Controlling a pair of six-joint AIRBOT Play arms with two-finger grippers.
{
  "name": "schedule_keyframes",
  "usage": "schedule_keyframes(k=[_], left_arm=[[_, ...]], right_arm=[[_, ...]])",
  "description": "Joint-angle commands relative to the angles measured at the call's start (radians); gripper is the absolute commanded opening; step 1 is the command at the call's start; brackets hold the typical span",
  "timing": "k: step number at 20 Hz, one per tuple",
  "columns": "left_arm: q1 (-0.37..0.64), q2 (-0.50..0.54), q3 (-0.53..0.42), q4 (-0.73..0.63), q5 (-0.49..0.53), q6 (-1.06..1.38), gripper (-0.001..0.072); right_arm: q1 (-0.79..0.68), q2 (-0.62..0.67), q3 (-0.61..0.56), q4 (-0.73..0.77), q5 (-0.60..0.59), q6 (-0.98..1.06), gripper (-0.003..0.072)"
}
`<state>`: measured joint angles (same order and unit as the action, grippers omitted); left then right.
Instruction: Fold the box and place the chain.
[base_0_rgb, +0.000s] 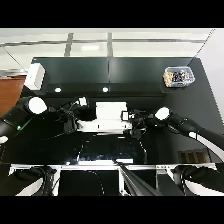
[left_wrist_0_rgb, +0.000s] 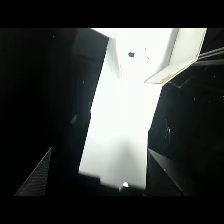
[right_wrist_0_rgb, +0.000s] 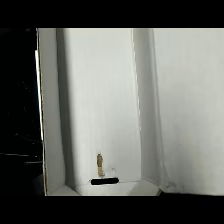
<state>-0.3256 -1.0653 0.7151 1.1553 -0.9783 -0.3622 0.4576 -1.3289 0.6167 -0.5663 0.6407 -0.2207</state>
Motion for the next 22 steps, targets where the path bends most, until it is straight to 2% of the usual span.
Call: schedule_keyframes(k=[1, 5, 10, 15, 17, 18, 19, 22], left_arm=[[-0.059, -0.02, -0.008, 0.011, 0.045, 0.056, 0.0709], [-0.11, -0.061, -0.013, -0.018, 0.11, 0.114, 0.0708], [-0.124, -0.116, -0.013, -0.2, 0.132, 0.047, 0.0683], [-0.13, -0.119, -0.013, -0.144, 0.108, 0.048, 0.0682], [-0.134, -0.121, -0.013, -0.149, 0.115, 0.049, 0.0656], [-0.135, -0.125, -0.013, -0.147, 0.114, 0.049, 0.0612], [-0.138, -0.131, -0.013, -0.144, 0.117, 0.049, 0.0613], [-0.177, -0.137, -0.013, -0.115, 0.196, 0.052, 0.0613]], right_arm=[[0.0, 0.0, 0.0, 0.0, 0.001, 0.0, 0.012], [0.0, 0.0, 0.0, 0.0, 0.001, 0.0, 0.012], [0.0, 0.0, -0.001, 0.0, 0.001, 0.0, 0.013], [0.0, 0.0, 0.0, 0.0, 0.001, 0.0, 0.0129], [0.0, 0.0, 0.0, 0.0, 0.001, 0.0, 0.0129], [0.0, 0.0, 0.0, 0.0, 0.001, 0.0, 0.0128], [0.0, 0.0, 0.0, 0.0, 0.001, 0.0, 0.0129], [0.0, 0.0, 0.0, 0.0, 0.001, 0.0, 0.0129]])
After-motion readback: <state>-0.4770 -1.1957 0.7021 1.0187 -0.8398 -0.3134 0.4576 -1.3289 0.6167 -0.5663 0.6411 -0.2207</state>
